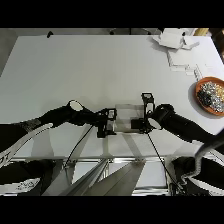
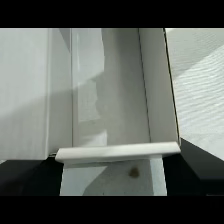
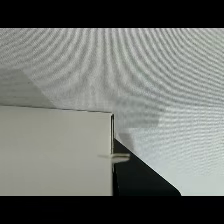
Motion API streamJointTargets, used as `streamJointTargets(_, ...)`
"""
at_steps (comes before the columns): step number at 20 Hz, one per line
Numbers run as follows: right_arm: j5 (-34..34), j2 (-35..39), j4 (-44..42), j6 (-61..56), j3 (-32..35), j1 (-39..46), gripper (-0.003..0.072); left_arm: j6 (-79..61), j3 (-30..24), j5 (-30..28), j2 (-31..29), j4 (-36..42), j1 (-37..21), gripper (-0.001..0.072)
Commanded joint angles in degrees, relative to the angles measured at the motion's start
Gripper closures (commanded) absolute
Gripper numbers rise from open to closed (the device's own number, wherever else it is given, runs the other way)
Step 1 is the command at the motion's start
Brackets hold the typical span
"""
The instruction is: Fold the box and place the chain.
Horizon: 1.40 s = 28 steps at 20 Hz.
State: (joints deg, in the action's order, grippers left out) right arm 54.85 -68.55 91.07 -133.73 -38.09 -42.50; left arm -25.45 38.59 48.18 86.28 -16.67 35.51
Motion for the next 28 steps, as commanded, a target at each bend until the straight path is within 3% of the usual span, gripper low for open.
streamJointTargets(1, 1.0, 0.0, 0.0, 0.1, 0.0, 0.0, 0.0668, -0.1, 0.0, 0.0, 0.0, -0.1, -0.1, 0.0559)
streamJointTargets(2, 1.0, 0.0, 0.1, 0.3, 0.0, 0.0, 0.0664, -0.1, 0.0, 0.1, 0.0, -0.1, -0.1, 0.0559)
streamJointTargets(4, 0.9, 0.0, 0.1, 0.3, 0.0, 0.0, 0.0472, -0.1, 0.0, 0.1, 0.0, -0.1, 0.0, 0.0559)
streamJointTargets(13, -0.6, -2.8, 0.2, 0.0, 0.0, -0.5, 0.0480, -0.1, 0.0, 0.0, 0.0, -0.1, -0.1, 0.0559)
streamJointTargets(14, -0.5, -3.0, 0.2, 0.0, 0.0, -0.8, 0.0494, -0.1, 0.0, 0.1, 0.0, -0.1, -0.1, 0.0559)
streamJointTargets(16, -0.2, -3.0, 0.3, 0.1, 0.0, -0.9, 0.0636, -0.1, 0.0, 0.0, 0.0, -0.1, -0.1, 0.0559)
streamJointTargets(17, -0.2, -3.0, 0.3, 0.1, 0.0, -0.9, 0.0668, -0.1, 0.0, 0.1, 0.0, -0.1, -0.1, 0.0559)
streamJointTargets(22, 0.0, -2.2, 0.3, 0.1, 0.0, -0.9, 0.0667, -0.1, 0.0, 0.0, 0.0, -0.1, -0.1, 0.0559)
streamJointTargets(23, -0.1, -1.5, 0.3, 0.3, 0.0, -0.9, 0.0653, -0.1, 0.0, 0.1, 0.0, -0.1, 0.0, 0.0559)
streamJointTargets(25, -0.7, 1.0, 0.9, 0.9, 0.0, -0.9, 0.0420, -0.1, 0.0, 0.1, 0.0, -0.1, 0.0, 0.0559)
streamJointTargets(28, -0.9, 7.0, 4.4, 9.1, 0.0, -0.8, 0.0356, -0.1, 0.0, 0.1, 0.0, -0.1, -0.1, 0.0559)
